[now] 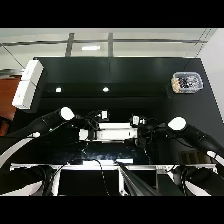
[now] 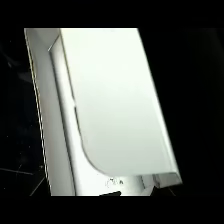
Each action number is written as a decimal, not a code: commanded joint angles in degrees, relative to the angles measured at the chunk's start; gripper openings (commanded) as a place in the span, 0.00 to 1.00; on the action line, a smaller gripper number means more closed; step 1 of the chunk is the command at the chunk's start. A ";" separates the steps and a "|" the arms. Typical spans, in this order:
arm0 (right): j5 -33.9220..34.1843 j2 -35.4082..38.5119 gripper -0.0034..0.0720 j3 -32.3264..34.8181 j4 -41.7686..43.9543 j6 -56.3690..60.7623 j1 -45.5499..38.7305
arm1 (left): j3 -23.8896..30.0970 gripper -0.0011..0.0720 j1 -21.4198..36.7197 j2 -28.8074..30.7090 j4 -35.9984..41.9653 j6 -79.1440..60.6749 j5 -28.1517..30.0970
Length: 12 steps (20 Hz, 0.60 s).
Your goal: Fold the box and place the chain.
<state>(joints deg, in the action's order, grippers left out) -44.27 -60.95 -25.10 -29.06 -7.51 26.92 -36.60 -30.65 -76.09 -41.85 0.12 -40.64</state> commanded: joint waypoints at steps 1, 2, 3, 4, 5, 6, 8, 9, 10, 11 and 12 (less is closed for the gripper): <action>0.48 -1.07 0.97 0.24 -1.60 0.42 2.40 | -0.04 0.05 0.04 -0.02 0.07 0.17 0.15; 1.55 -2.10 0.97 0.24 -1.64 0.39 3.02 | -0.04 0.05 0.04 -0.02 0.07 0.26 0.13; 2.21 -2.91 0.97 0.24 -1.62 0.42 3.08 | -0.04 0.05 0.04 -0.02 0.09 0.35 0.09; 2.36 -3.56 0.97 0.24 -1.64 0.42 3.08 | -0.04 0.05 0.04 -0.02 0.09 0.37 0.04; 2.29 -4.00 0.97 0.22 -1.66 0.42 3.08 | -0.04 0.05 0.04 -0.02 0.09 0.37 -0.09; 2.29 -4.24 0.97 0.24 -1.66 0.42 3.08 | -0.04 0.05 0.04 -0.02 0.07 0.39 -0.11; 2.32 -4.92 0.97 0.24 -1.68 0.42 3.08 | -0.04 0.05 0.04 -0.02 0.09 0.39 -0.11; 2.38 -5.29 0.97 0.22 -1.68 0.44 3.08 | -0.04 0.05 0.04 -0.02 0.07 0.39 -0.11; 2.43 -5.27 0.97 0.22 -1.68 0.44 3.08 | -0.04 0.05 0.04 -0.02 0.09 0.39 -0.11; 2.43 -5.27 0.97 0.22 -1.68 0.44 3.08 | -0.04 0.05 0.04 -0.02 0.07 0.39 -0.11; 2.47 -5.27 0.97 0.22 -1.68 0.44 3.08 | -0.04 0.05 0.04 -0.02 0.09 0.39 -0.11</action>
